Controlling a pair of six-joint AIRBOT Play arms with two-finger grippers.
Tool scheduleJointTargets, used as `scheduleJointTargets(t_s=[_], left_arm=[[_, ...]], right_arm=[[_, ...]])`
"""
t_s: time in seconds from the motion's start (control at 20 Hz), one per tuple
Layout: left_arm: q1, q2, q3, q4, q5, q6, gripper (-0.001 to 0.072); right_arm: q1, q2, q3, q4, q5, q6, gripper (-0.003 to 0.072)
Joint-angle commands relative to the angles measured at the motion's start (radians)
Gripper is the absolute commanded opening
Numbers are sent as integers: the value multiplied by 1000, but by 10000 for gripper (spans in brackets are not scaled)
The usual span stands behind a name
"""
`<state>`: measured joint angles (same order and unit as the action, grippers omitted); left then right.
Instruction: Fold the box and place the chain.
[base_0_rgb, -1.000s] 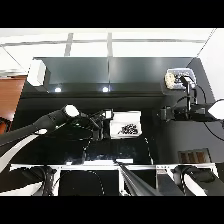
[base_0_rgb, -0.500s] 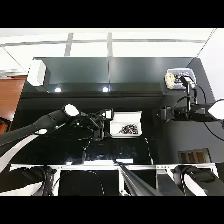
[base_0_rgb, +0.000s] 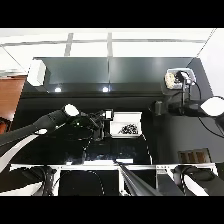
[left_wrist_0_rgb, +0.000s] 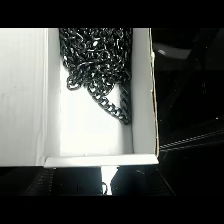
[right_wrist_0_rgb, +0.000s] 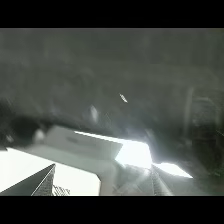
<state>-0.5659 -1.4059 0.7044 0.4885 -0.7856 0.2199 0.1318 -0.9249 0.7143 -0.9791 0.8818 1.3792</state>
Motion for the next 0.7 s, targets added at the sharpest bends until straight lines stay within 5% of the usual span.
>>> scheduleJointTargets(t_s=[0.0, 0.25, 0.65], left_arm=[[1, 0, 1, 0, 0, 1, 258], [1, 0, 1, 0, 1, 1, 258], [1, 0, 1, 0, 0, 1, 280]], right_arm=[[23, -167, 44, 195, -130, -124, 675], [69, -278, 58, 278, 140, -711, 674], [118, -239, 90, 188, 293, -1047, 674]])
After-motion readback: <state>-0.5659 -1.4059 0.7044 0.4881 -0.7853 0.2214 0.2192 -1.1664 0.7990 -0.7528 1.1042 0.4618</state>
